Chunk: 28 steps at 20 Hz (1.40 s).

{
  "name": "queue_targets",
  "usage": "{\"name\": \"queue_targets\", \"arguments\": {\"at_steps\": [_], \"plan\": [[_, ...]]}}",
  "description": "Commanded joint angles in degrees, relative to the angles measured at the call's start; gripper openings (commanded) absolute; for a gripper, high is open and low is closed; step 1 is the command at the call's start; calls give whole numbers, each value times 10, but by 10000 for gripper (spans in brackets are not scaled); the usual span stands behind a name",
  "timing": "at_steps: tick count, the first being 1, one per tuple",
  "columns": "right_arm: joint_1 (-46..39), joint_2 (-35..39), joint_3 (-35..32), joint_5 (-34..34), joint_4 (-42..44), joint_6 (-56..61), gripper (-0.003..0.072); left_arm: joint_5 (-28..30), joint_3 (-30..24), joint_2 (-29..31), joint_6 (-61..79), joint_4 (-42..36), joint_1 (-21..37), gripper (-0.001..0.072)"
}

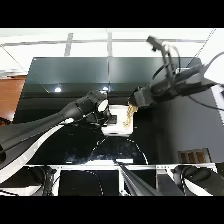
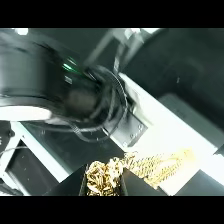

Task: Fold the box and place the chain.

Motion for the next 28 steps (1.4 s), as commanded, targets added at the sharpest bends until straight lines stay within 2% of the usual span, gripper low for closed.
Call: {"name": "queue_targets", "arguments": {"at_steps": [1, 6, 11, 12, 13, 16, 19, 21, 27, 28], "plan": [[18, 0, -76, -51, 26, 3, 13, 0, 1, 0, 0, 0, 0, 25], [47, -2, -134, -116, -25, 17, 16, 1, 1, 0, 0, 0, 0, 24], [55, -21, -150, -143, -43, 27, 28, 1, 1, 0, 0, 0, 0, 25], [52, -20, -150, -143, -49, 36, 243, 1, 1, 0, 0, 0, 0, 25], [50, -20, -150, -139, -50, 38, 423, 1, 1, 0, 0, 0, 0, 25], [30, -14, -147, -107, -82, 37, 420, 1, 1, 0, 0, 0, 0, 25], [-27, 12, -146, -53, -158, 38, 420, 2, 1, 0, 0, -9, 0, 25], [-56, 20, -146, -36, -169, 38, 420, 7, 1, 0, 0, -8, 1, 25], [-54, 20, -148, -63, -169, 33, 420, -12, 10, 0, -38, -6, 2, 31], [-55, 20, -148, -66, -169, 29, 420, -10, 14, 1, -38, 2, 1, 186]]}}
